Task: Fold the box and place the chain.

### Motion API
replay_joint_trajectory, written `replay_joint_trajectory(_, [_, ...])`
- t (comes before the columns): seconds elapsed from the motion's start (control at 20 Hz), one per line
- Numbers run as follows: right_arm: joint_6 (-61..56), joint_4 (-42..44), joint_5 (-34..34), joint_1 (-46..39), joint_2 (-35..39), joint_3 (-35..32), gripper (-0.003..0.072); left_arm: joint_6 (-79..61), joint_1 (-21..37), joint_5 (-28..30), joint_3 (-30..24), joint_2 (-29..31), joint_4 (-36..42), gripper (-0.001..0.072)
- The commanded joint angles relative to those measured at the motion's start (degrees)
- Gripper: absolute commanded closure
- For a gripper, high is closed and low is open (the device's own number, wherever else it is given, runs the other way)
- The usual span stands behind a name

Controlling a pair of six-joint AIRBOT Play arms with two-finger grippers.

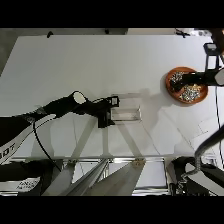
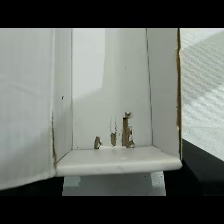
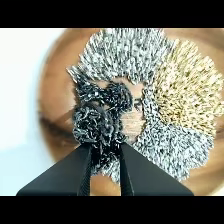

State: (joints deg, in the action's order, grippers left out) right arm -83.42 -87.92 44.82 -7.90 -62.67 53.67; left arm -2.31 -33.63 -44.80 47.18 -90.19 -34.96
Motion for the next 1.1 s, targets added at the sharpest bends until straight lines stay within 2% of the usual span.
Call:
replay_joint_trajectory(0.0, [5.7, 10.9, 8.8, 0.0, 8.0, 0.0, 0.0677, 0.0, 0.0, 0.0, 0.0, 0.0, 0.0, 0.0538])
replay_joint_trajectory(0.2, [10.5, 23.8, 18.0, 0.0, 14.1, 0.0, 0.0676, 0.0, 0.0, 0.0, 0.0, 0.0, 0.0, 0.0538])
replay_joint_trajectory(0.4, [11.5, 28.7, 28.5, 0.0, 17.9, 0.0, 0.0676, 0.0, 0.0, 0.0, 0.0, 0.0, 0.0, 0.0538])
replay_joint_trajectory(0.55, [12.0, 34.4, 31.3, 0.5, 19.9, -0.1, 0.0676, 0.0, 0.0, 0.0, 0.0, 0.0, 0.0, 0.0538])
replay_joint_trajectory(0.7, [11.9, 34.5, 29.4, 7.5, 21.0, -2.3, 0.0676, 0.0, 0.0, 0.0, 0.0, 0.0, 0.0, 0.0538])
replay_joint_trajectory(0.9, [10.8, 34.4, 15.7, 20.0, 20.4, -7.9, 0.0676, 0.0, 0.0, 0.0, 0.0, 0.0, 0.0, 0.0538])
replay_joint_trajectory(1.05, [8.7, 34.4, 12.1, 25.2, 17.3, -8.2, 0.0676, 0.0, 0.0, 0.0, 0.0, 0.0, 0.0, 0.0538])
